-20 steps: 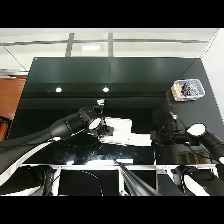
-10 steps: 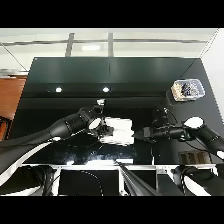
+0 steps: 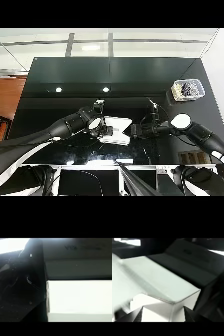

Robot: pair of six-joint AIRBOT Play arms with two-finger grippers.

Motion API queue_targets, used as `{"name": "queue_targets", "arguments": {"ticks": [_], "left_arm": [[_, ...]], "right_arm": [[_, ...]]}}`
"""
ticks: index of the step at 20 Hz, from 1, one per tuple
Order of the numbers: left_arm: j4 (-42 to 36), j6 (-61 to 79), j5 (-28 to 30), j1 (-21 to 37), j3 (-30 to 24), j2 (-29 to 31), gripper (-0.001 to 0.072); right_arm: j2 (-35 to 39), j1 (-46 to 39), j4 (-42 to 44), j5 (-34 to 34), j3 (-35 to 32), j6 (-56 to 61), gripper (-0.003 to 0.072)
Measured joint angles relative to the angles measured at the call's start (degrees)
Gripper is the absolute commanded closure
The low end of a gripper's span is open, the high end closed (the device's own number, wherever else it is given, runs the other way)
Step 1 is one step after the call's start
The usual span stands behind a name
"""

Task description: Fold the box and place the chain.

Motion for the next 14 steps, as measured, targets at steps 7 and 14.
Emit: {"name": "queue_targets", "arguments": {"ticks": [7,14], "left_arm": [[0.00,0.07,0.02,0.00,0.00,0.00,0.0680],[0.00,0.07,0.07,0.00,0.00,0.00,0.0680]], "right_arm": [[-2.82,7.39,-19.41,-1.03,5.95,21.05,0.0132],[-8.87,14.21,-31.39,1.31,11.45,36.20,0.0320]]}}
